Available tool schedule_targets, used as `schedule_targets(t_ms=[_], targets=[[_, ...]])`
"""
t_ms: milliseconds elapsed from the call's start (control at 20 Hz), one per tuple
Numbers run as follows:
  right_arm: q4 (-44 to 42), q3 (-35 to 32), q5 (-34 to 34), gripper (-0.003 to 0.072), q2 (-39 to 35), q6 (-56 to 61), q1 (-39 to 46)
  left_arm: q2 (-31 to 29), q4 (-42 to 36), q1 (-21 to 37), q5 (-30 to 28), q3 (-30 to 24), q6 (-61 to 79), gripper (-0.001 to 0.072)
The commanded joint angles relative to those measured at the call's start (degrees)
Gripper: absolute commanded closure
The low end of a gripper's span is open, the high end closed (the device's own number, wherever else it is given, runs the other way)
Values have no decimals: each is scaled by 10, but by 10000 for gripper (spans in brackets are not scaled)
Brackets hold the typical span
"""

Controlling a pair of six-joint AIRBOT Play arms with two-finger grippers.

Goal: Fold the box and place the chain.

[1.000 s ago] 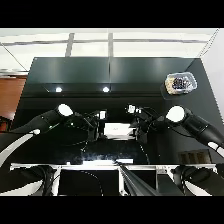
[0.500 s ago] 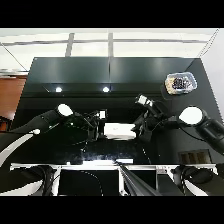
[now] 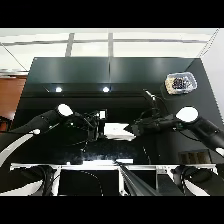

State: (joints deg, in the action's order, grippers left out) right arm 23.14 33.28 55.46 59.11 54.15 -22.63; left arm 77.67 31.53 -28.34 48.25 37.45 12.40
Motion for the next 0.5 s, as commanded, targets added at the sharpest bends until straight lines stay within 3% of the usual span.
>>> schedule_targets(t_ms=[0,450], targets=[[-55,-4,4,683,61,12,0,0,0,0,0,0,0,226],[1,-4,-16,682,112,7,0,0,0,0,0,0,0,226]])
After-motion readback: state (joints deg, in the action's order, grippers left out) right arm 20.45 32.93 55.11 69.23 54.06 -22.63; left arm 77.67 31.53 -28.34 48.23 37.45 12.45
